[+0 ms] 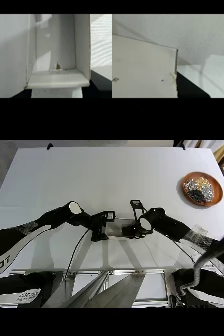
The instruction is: Fold the box and place the chain.
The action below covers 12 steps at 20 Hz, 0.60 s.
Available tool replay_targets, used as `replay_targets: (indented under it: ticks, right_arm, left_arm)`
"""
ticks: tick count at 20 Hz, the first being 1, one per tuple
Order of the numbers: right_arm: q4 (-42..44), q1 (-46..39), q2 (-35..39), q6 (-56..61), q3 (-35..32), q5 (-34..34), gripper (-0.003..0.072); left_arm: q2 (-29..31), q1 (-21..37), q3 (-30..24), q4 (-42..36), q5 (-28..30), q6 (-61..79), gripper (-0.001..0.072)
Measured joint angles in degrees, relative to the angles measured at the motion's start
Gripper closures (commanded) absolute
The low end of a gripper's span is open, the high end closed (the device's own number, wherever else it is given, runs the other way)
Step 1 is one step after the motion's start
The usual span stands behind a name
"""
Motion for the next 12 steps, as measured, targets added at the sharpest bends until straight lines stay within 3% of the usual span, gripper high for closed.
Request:
replay_targets:
  ticks: [1,3,5,6,7,8,12]
  right_arm:
    - [-0.2,0.1,-0.2,0.0,0.0,0.7,0.0633]
    - [-0.5,0.2,-0.4,0.6,0.0,1.6,0.0668]
    - [-0.9,0.3,-0.5,0.5,0.1,2.1,0.0663]
    - [-0.9,0.3,-0.5,0.5,0.1,2.3,0.0557]
    - [-1.2,0.3,-0.6,0.1,0.1,2.7,0.0378]
    - [-1.7,0.3,-0.7,0.1,0.0,3.6,0.0278]
    - [-1.9,0.3,-0.7,0.2,0.0,3.5,0.0278]
  left_arm:
    - [0.0,0.0,0.0,0.0,0.0,0.0,0.0397]
    - [0.0,0.0,0.0,-0.1,0.0,-0.2,0.0397]
    - [0.0,0.0,0.0,-0.1,0.0,-0.2,0.0397]
    - [0.0,0.0,0.0,-0.2,0.0,-0.3,0.0397]
    - [0.0,0.0,0.0,0.0,0.0,0.0,0.0397]
    - [0.0,0.0,0.0,0.0,0.0,0.2,0.0397]
    - [0.0,0.0,0.0,0.1,0.0,0.0,0.0397]
